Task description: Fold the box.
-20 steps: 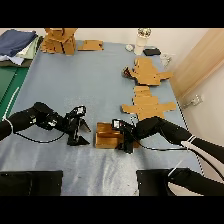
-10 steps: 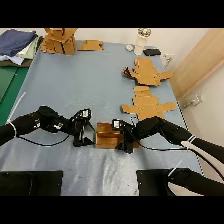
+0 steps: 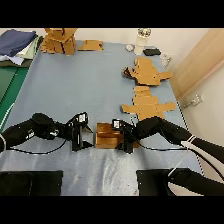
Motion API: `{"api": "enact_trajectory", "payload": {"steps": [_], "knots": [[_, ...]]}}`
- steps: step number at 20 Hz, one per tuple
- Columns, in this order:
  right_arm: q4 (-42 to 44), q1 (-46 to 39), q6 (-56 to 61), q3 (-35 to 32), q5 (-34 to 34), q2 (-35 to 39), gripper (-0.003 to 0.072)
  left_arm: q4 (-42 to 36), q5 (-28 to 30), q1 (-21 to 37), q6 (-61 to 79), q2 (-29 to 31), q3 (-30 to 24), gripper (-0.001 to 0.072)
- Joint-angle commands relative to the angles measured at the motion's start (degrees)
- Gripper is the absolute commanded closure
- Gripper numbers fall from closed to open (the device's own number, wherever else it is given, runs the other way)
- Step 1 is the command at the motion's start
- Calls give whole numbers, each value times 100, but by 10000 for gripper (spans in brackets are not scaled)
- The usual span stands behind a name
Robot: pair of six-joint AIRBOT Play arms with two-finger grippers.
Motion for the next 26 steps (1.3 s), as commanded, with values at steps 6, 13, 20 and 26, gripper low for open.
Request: {"api": "enact_trajectory", "payload": {"steps": [6,13,20,26], "knots": [[-2,-4,0,-2,2,2,171,-162,192,-157,24,-127,13,4],[-13,-4,0,-2,0,0,170,-188,92,-205,72,-151,33,4],[-15,-4,0,-2,0,2,171,-120,133,-339,68,-256,138,4],[-15,-4,0,-2,0,0,171,179,63,-472,-407,-457,372,5]]}}
